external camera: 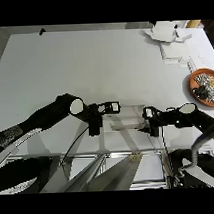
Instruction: Fold the box and place the chain.
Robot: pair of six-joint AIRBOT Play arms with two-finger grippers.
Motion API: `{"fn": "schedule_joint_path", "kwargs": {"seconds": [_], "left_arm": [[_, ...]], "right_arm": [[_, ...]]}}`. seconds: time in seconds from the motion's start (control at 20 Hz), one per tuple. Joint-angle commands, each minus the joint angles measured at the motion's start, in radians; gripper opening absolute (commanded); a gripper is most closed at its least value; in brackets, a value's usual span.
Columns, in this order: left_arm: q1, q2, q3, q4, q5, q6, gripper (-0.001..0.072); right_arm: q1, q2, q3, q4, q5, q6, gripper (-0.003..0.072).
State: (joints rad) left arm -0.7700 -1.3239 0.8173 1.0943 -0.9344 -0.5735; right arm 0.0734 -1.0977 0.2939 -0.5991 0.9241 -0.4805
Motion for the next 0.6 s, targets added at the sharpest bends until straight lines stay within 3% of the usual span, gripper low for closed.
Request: {"fn": "schedule_joint_path", "kwargs": {"seconds": [0.0, 0.1, 0.55], "left_arm": [[0.004, -0.001, -0.018, -0.028, 0.102, 0.151, 0.0375], [0.004, -0.001, -0.018, -0.029, 0.155, 0.152, 0.0518], [-0.037, -0.008, -0.047, -0.132, 0.161, 0.354, 0.0484]], "right_arm": [[0.0, 0.0, 0.0, 0.0, 0.0, 0.0, 0.051], [0.0, 0.0, 0.0, 0.0, 0.0, 0.001, 0.051], [0.0, 0.0, 0.0, 0.0, 0.0, 0.0, 0.051]]}}
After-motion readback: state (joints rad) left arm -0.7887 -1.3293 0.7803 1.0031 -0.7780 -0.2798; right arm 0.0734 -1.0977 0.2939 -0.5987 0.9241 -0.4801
